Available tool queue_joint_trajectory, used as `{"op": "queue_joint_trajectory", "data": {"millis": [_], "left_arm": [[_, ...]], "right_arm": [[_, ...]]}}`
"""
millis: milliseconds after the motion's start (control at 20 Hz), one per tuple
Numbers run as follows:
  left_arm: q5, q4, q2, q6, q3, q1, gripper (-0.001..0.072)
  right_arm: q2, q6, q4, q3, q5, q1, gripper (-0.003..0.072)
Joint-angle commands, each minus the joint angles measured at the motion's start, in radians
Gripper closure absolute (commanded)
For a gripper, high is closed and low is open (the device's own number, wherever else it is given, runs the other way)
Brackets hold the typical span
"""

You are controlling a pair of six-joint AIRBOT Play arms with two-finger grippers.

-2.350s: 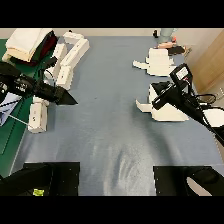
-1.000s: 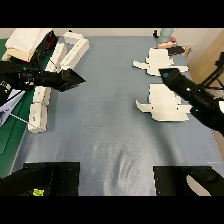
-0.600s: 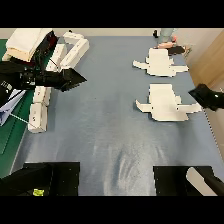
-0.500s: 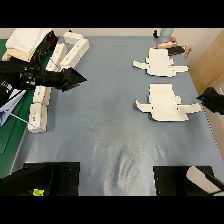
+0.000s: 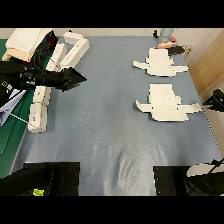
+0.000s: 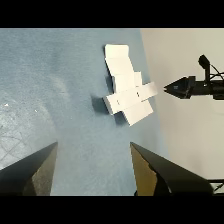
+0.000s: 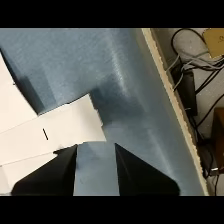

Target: Fold the box.

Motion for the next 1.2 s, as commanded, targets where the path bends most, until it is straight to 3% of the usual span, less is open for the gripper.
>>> {"op": "queue_joint_trajectory", "data": {"millis": [0, 200, 350, 650, 700, 900, 1100, 1150], "left_arm": [[0.003, 0.0, -0.001, -0.002, 0.0, 0.001, 0.0014], [0.006, 0.0, -0.001, -0.019, 0.0, 0.001, 0.0014], [0.005, 0.0, 0.0, -0.028, 0.0, 0.001, 0.0014], [-0.002, 0.0, 0.0, -0.042, 0.0, 0.001, 0.0014], [-0.003, 0.0, -0.001, -0.042, 0.0, 0.001, 0.0014], [-0.004, 0.001, -0.001, -0.042, 0.0, 0.001, 0.0014], [-0.016, 0.011, 0.0, -0.04, 0.0, 0.002, 0.0016], [-0.033, 0.016, 0.0, -0.026, 0.0, 0.002, 0.0089]], "right_arm": [[-0.155, -0.076, 0.013, 0.14, 0.131, -0.006, 0.0309], [-0.277, -0.12, 0.032, 0.217, 0.244, -0.006, 0.0309], [-0.334, -0.167, 0.136, 0.22, 0.291, -0.006, 0.0309], [-0.374, -0.214, 0.304, 0.229, 0.336, 0.008, 0.0324], [-0.374, -0.214, 0.33, 0.232, 0.354, 0.012, 0.0371], [-0.373, -0.212, 0.377, 0.232, 0.455, 0.066, 0.0683], [-0.302, -0.212, 0.393, 0.151, 0.413, 0.192, 0.0685], [-0.257, -0.215, 0.391, 0.103, 0.366, 0.229, 0.0685]]}}
